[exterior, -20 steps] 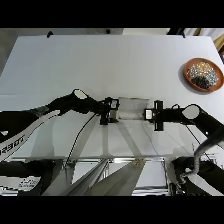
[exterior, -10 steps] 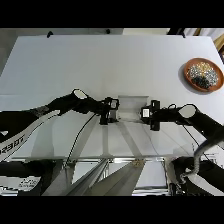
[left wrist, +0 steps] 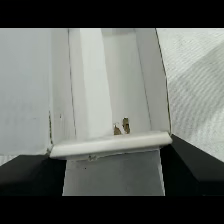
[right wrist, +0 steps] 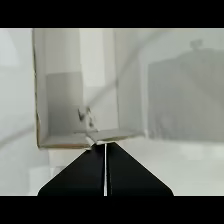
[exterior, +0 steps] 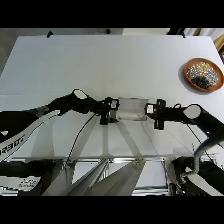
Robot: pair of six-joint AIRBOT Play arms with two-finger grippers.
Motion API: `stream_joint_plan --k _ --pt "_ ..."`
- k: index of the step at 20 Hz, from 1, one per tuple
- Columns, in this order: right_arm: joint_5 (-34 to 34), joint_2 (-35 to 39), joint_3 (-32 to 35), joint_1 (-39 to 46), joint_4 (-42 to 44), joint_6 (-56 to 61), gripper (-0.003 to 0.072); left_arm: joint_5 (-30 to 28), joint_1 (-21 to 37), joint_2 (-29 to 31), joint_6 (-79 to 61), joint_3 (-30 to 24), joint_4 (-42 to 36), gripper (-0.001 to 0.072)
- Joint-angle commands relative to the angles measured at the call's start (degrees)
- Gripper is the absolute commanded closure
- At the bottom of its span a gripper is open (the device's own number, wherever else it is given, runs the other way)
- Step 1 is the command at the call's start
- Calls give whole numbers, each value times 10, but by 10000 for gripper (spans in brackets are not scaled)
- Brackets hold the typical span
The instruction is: Fold the box and place the chain.
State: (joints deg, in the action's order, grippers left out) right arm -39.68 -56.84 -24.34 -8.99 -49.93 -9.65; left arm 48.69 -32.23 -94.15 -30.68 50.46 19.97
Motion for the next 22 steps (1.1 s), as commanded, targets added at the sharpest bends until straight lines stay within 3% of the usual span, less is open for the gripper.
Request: stream_joint_plan --k 1,4,6,11,15,22 --pt "-54 67 0 64 -57 86 674 0 0 0 1 1 0 569" --pt "-120 133 0 116 -37 215 673 0 0 0 1 1 0 569" --pt "-121 156 0 133 -47 401 674 0 0 0 1 1 0 569" --pt "-129 147 1 165 -216 751 674 0 0 0 1 1 0 569" --pt "-136 101 1 169 -184 766 674 0 0 0 1 1 0 569" --pt "-128 -25 1 169 -18 686 677 0 0 0 1 1 0 569"
